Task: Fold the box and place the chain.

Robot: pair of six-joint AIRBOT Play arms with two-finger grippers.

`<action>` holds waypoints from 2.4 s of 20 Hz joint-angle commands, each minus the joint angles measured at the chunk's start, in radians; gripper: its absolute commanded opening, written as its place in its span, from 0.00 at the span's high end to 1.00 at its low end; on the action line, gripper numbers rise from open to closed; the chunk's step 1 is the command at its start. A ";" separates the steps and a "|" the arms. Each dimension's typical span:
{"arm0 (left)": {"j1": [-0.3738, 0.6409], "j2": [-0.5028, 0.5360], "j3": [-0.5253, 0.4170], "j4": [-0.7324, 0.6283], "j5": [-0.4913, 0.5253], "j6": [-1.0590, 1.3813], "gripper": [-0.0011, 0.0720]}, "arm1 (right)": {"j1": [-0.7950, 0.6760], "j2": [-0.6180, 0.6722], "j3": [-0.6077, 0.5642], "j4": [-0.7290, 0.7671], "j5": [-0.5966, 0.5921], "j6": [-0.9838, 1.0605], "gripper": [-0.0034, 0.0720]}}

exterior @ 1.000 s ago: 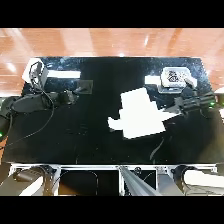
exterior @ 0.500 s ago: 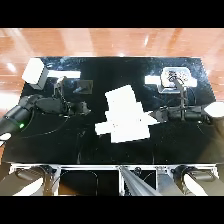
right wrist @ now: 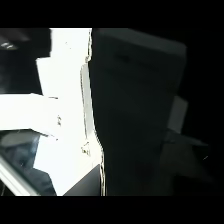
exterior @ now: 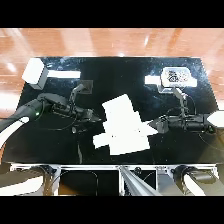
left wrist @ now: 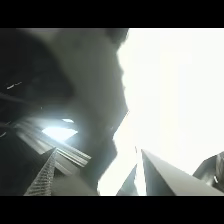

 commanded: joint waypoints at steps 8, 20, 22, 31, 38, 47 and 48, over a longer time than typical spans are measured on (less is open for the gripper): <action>-0.085 -0.274 0.121 -0.245 0.289 0.386 0.15 | 0.001 0.005 -0.002 0.016 0.061 0.104 0.91; -0.085 -0.274 0.124 -0.239 0.396 0.546 0.25 | 0.001 0.005 -0.002 0.015 0.079 0.149 0.91; -0.085 -0.274 0.124 -0.217 0.384 0.546 0.25 | 0.001 0.004 -0.002 0.015 0.079 0.151 0.91; -0.085 -0.274 0.124 -0.199 0.397 0.595 0.91 | 0.001 0.004 -0.002 0.013 0.076 0.203 0.91; -0.085 -0.274 0.146 -0.194 0.415 0.616 0.96 | 0.000 0.004 0.002 -0.010 0.041 0.205 0.00; -0.170 -0.191 0.397 0.265 0.211 0.583 0.96 | -0.141 0.004 0.305 -0.513 0.064 0.205 0.00; -0.186 -0.160 0.396 0.287 0.184 0.566 0.96 | -0.143 0.004 0.332 -0.550 0.067 0.205 0.00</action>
